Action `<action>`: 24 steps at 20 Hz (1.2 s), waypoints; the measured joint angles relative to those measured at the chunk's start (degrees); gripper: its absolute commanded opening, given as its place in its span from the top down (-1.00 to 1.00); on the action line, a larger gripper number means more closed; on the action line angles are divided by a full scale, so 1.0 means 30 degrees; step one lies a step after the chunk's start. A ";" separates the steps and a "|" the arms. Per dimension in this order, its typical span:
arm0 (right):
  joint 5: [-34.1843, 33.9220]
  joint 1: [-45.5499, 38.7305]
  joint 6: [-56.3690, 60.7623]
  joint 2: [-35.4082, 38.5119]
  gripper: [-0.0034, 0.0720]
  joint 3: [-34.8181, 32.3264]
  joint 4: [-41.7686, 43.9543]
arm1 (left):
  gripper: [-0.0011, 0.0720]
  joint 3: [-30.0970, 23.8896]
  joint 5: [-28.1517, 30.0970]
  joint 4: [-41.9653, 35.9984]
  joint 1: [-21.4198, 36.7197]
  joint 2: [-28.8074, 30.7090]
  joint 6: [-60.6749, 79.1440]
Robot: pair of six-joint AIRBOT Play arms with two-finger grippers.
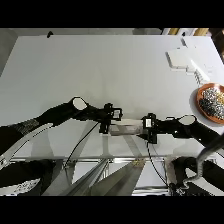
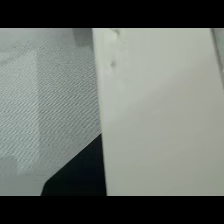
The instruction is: Fold the box and place the chain.
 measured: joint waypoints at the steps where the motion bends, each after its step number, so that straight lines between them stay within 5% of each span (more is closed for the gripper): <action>1: -0.0036 0.0000 -0.0051 -0.0022 -0.14 0.0000 0.0066 | 0.94 0.0000 0.0000 0.0000 0.0000 0.0000 0.0000; 24: -0.0364 0.0000 -0.0124 -0.0066 -0.18 -0.0007 0.0197 | 0.94 0.0000 0.0000 -0.0007 0.0000 0.0000 -0.0007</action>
